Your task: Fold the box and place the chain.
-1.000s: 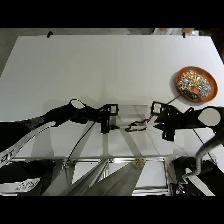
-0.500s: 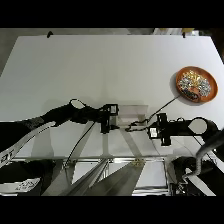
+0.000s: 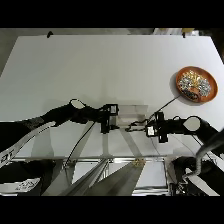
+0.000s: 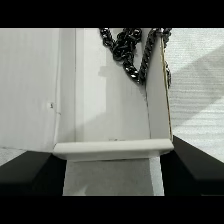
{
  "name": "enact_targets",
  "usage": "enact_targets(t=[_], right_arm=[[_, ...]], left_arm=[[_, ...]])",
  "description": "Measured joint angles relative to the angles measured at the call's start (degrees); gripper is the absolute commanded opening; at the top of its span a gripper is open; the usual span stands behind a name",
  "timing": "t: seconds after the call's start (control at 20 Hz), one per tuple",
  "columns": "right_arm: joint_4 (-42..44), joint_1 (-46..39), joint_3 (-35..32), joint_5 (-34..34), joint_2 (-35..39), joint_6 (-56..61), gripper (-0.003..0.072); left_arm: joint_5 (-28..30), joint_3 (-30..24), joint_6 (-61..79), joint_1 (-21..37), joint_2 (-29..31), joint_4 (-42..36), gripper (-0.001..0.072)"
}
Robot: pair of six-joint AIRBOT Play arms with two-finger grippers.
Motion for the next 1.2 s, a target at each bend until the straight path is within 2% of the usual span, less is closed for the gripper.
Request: enact_targets(t=[0.65, 0.85, 1.0, 1.05, 1.1, 1.2], right_arm=[[2.69, 0.00, -0.59, -0.02, -0.87, -1.84, 0.0196], [2.75, 0.02, -0.70, -0.02, -1.44, -1.88, 0.0176], [2.93, 0.59, -0.68, 0.09, -2.51, -1.88, 0.0135], [2.80, 0.79, -0.68, 0.22, -2.75, -1.90, 0.0051], [2.56, 0.96, -0.70, 0.44, -2.86, -1.81, 0.0024], [1.64, 1.16, -0.70, 0.22, -2.73, -0.66, 0.0017]], left_arm=[[0.02, 0.00, -0.02, 0.00, 0.00, 0.00, 0.0152], [0.02, 0.00, -0.02, 0.00, 0.00, 0.00, 0.0152], [0.02, 0.00, -0.02, 0.00, 0.00, 0.00, 0.0152], [0.02, 0.00, -0.02, 0.00, 0.00, 0.00, 0.0152], [0.02, 0.00, -0.02, 0.00, 0.00, 0.00, 0.0152], [0.02, 0.00, -0.02, 0.00, 0.00, 0.00, 0.0152]])
